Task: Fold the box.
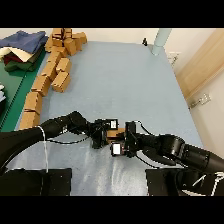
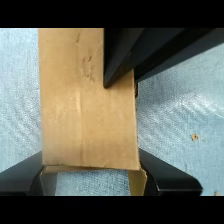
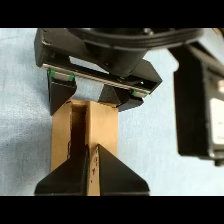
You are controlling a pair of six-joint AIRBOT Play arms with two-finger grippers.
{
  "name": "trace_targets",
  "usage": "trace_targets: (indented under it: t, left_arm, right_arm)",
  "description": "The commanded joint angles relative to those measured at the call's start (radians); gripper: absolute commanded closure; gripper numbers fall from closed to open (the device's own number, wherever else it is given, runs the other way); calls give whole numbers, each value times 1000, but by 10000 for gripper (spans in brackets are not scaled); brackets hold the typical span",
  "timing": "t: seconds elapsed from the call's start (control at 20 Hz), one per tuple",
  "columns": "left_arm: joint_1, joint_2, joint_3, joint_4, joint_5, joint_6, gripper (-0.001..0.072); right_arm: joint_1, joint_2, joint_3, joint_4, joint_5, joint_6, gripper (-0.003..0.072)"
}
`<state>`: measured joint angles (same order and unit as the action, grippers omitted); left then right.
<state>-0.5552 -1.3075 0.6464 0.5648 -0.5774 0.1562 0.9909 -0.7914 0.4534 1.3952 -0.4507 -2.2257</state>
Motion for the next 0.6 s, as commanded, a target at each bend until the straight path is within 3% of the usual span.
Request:
trace_targets:
  t: [0.0,0.55]
  left_arm:
    - [0,-1,0,0,0,0,182]
    - [0,-1,0,0,0,0,182]
  right_arm:
    - [1,-1,0,37,-11,0,604]
    - [2,-1,0,87,-41,-1,577]
